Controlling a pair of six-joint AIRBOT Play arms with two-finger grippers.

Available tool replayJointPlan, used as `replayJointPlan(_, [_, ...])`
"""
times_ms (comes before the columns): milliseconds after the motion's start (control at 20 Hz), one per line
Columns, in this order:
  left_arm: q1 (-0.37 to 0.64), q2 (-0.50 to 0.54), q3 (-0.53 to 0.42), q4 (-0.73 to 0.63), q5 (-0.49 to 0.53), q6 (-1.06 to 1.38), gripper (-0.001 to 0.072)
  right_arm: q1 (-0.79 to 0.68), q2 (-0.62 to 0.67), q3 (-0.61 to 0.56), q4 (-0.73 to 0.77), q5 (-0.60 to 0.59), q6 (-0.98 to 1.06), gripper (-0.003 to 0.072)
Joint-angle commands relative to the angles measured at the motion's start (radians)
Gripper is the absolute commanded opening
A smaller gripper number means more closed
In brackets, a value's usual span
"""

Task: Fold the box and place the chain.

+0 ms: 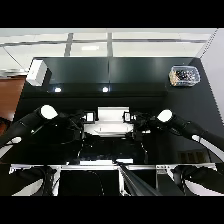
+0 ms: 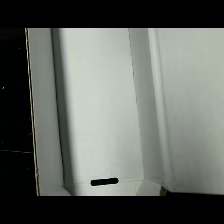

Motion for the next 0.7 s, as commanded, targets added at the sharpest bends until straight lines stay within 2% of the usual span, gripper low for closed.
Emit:
replayJointPlan(0, [-0.027,-0.022,-0.001,-0.059,0.048,0.037,0.0711,0.0,0.0,0.0,0.0,0.0,0.0,0.0014])
replayJointPlan(100, [-0.027,-0.023,-0.001,-0.067,0.05,0.037,0.0701,0.0,0.0,0.0,0.0,0.0,0.0,0.0014])
replayJointPlan(150, [-0.027,-0.023,-0.001,-0.082,0.046,0.037,0.0668,0.0,0.0,0.0,0.0,0.0,0.0,0.0014])
replayJointPlan(300, [-0.028,-0.023,-0.001,-0.129,0.001,0.053,0.0317,0.0,0.0,0.0,0.0,0.0,0.0,0.0014])
replayJointPlan(350, [-0.028,-0.023,-0.001,-0.132,-0.007,0.053,0.0252,0.0,0.0,0.0,0.0,0.0,0.0,0.0014])
replayJointPlan(400, [-0.028,-0.023,-0.001,-0.138,-0.007,0.053,0.0222,0.0,0.0,0.0,0.0,0.0,0.0,0.0014])
replayJointPlan(650, [-0.031,-0.067,-0.001,-0.265,0.005,0.078,0.0222,0.0,0.0,0.0,0.0,0.0,0.0,0.0014])
